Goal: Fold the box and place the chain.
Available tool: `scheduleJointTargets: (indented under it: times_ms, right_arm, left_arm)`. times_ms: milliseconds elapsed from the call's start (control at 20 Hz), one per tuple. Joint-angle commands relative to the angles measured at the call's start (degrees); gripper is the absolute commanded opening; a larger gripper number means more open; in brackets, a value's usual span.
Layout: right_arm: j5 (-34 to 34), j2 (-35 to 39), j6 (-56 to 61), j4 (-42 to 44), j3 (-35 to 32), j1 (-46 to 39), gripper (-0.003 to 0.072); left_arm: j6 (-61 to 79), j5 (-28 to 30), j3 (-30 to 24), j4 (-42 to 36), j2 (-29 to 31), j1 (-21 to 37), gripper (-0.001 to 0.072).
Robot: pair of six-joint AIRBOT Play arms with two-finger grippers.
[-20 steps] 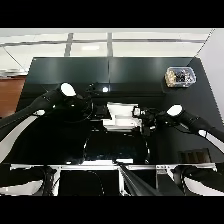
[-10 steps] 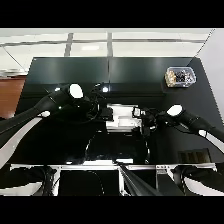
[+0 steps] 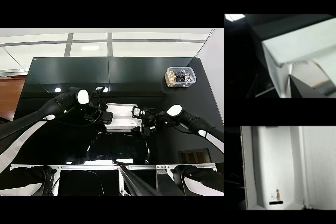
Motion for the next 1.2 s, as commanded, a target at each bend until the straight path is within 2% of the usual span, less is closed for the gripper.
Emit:
scheduleJointTargets:
  times_ms: [0,100,200,400,500,850,900,950,1050,1100,1150]
  right_arm:
    - [0.0,0.0,0.0,0.0,0.0,0.0,0.0238]
    - [0.0,0.0,0.0,0.0,0.0,0.0,0.0238]
    - [0.0,0.0,0.0,0.0,0.0,0.0,0.0238]
    - [0.0,0.0,0.0,0.0,0.0,0.0,0.0238]
    - [0.0,0.0,0.0,0.0,0.0,0.0,0.0238]
    - [0.0,0.0,0.0,0.0,0.0,0.0,0.0238]
    - [0.0,0.0,0.0,0.0,0.0,0.0,0.0238]
    - [0.0,0.0,0.0,0.0,0.0,0.0,0.0239]
    - [0.0,0.0,0.0,0.0,0.0,0.0,0.0238]
    - [0.0,0.0,0.0,0.0,0.0,0.0,0.0238]
    - [0.0,0.0,0.0,0.0,0.0,0.0,0.0238]
  left_arm:
    - [-4.3,1.8,0.1,2.7,-0.5,-1.2,0.0458]
    - [-5.0,1.9,0.4,3.6,-0.8,-2.2,0.0458]
    - [-9.9,0.8,2.2,8.3,-1.5,-3.9,0.0458]
    - [-14.3,-4.3,9.2,18.6,-4.7,-8.5,0.0458]
    - [-17.4,-5.9,10.8,19.1,-6.4,-8.9,0.0458]
    - [-23.1,-5.7,10.8,18.3,-7.0,-9.2,0.0446]
    - [-24.5,-5.9,10.8,18.2,-7.0,-9.2,0.0304]
    - [-24.8,-6.0,10.8,17.1,-7.0,-9.2,0.0113]
    - [-25.9,-5.8,10.8,16.2,-7.0,-9.7,0.0091]
    - [-26.0,-5.4,10.8,16.3,-7.0,-10.1,0.0025]
    - [-27.0,-5.4,10.8,16.9,-7.0,-10.2,0.0025]
